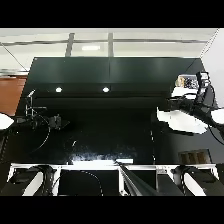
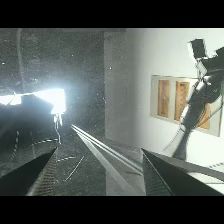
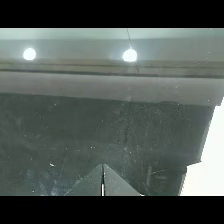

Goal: Fold the box and place the chain.

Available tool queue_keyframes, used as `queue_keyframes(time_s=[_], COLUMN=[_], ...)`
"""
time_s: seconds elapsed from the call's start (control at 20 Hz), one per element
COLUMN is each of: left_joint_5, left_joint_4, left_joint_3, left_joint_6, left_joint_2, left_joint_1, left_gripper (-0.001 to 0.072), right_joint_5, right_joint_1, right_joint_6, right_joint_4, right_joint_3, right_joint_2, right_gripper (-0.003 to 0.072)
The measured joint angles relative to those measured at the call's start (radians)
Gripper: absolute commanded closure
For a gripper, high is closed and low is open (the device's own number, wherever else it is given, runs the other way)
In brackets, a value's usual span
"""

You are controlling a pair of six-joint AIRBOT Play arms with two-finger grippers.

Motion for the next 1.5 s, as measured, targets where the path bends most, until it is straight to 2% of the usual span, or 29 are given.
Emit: queue_keyframes(time_s=[0.9,1.1,1.25,1.45,1.5], left_joint_5=[0.003,0.069,0.121,0.182,0.196], left_joint_4=[-0.004,-0.024,-0.04,-0.057,-0.059], left_joint_3=[0.0,0.0,0.0,0.0,0.0], left_joint_6=[0.0,0.0,0.0,0.0,0.0], left_joint_2=[0.0,0.0,0.0,-0.001,-0.001], left_joint_1=[0.0,0.0,0.0,0.0,0.0], left_gripper=[0.0134,0.0133,0.0134,0.0133,0.0133], right_joint_5=[0.016,0.08,0.14,0.098,0.08], right_joint_1=[0.0,-0.034,-0.1,-0.235,-0.275], right_joint_6=[0.0,0.0,0.045,0.266,0.327], right_joint_4=[0.003,-0.016,-0.13,-0.462,-0.541], right_joint_3=[-0.001,0.057,0.166,0.302,0.322], right_joint_2=[0.0,0.007,0.01,0.011,0.01], right_gripper=[0.0678,0.0678,0.0678,0.0675,0.0544])
